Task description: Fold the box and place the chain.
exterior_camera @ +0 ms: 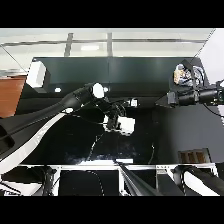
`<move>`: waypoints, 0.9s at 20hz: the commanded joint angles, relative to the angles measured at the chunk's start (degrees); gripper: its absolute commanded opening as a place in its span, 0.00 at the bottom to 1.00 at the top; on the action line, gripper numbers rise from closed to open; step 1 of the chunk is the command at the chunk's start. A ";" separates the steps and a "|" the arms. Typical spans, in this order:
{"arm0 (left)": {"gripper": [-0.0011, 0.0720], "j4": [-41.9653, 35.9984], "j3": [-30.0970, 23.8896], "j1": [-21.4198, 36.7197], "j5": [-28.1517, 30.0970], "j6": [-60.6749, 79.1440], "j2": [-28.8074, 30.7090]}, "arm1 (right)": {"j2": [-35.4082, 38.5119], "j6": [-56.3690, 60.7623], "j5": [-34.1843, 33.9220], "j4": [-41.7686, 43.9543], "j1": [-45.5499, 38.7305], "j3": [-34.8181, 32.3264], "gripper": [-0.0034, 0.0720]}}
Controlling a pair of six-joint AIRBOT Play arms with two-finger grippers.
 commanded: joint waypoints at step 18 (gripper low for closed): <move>0.47 -1.11 3.21 -4.79 11.15 -10.38 -3.08 | 0.04 14.43 -9.60 -19.23 -8.35 -0.02 0.06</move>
